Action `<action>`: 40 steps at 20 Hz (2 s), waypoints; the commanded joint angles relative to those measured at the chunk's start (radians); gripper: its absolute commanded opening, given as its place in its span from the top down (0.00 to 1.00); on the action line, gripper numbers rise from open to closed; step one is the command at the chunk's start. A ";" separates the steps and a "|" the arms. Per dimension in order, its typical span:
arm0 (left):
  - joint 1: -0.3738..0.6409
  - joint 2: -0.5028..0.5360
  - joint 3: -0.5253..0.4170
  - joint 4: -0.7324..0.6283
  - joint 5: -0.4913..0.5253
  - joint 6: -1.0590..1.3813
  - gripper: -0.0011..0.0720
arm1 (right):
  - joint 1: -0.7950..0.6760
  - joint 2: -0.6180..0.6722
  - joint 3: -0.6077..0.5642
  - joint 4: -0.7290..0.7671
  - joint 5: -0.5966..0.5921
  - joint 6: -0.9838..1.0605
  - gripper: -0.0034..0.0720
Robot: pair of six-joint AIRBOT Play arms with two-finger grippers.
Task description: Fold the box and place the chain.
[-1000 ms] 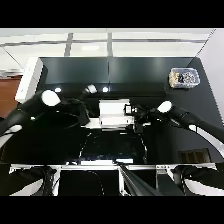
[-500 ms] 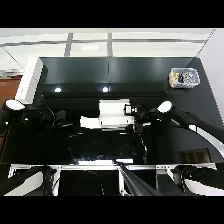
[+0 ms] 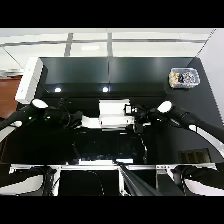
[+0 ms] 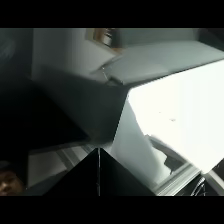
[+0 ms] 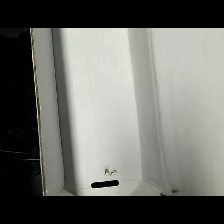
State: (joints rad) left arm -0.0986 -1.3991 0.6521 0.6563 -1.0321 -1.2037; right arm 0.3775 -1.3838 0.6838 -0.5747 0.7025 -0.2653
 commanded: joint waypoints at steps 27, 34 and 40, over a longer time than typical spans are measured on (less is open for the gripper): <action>-0.420 -0.043 0.389 0.509 -0.024 -0.518 0.36 | 0.000 0.000 0.001 0.000 0.000 0.000 0.74; -0.535 -0.048 0.428 0.626 -0.019 -0.674 0.51 | 0.001 0.000 0.001 0.000 0.000 0.000 0.74; -0.564 -0.078 0.428 0.634 -0.023 -0.786 0.62 | 0.000 0.000 0.001 0.000 0.000 0.000 0.74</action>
State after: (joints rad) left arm -0.6472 -1.4616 1.0782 1.2797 -1.0534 -1.9221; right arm 0.3775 -1.3838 0.6838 -0.5747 0.7021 -0.2653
